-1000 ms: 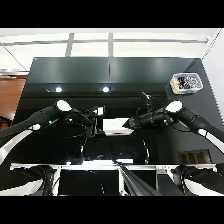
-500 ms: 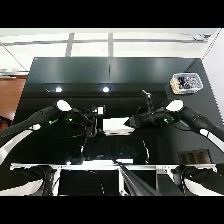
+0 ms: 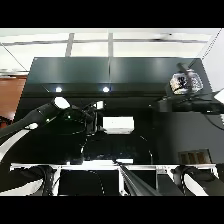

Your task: Fold the box and place the chain.

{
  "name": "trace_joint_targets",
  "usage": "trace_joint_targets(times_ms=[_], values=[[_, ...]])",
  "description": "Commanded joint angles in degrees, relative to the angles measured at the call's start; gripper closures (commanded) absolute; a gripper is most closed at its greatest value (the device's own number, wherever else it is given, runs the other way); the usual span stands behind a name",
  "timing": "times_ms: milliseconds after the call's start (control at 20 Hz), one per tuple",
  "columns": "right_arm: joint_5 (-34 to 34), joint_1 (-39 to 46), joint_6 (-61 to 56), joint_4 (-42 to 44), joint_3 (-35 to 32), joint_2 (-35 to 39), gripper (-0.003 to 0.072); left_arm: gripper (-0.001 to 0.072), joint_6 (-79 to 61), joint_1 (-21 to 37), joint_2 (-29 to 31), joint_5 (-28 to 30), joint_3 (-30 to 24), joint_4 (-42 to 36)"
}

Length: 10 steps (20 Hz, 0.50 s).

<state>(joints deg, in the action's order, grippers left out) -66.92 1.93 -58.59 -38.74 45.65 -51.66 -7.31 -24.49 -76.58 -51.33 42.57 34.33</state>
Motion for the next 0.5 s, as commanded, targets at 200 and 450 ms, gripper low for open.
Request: trace_joint_targets(times_ms=[200, 450], values=[[-1.4, 10.2, -1.0, -4.6, 0.5, 3.2, 0.0671, -0.0006, 6.7, -1.7, 10.4, 0.9, 1.0, 2.8], [-0.6, 10.2, -1.2, -4.6, 0.5, 3.2, 0.0671, -0.0004, 16.3, -8.5, 2.0, 4.7, 6.4, 2.1]])
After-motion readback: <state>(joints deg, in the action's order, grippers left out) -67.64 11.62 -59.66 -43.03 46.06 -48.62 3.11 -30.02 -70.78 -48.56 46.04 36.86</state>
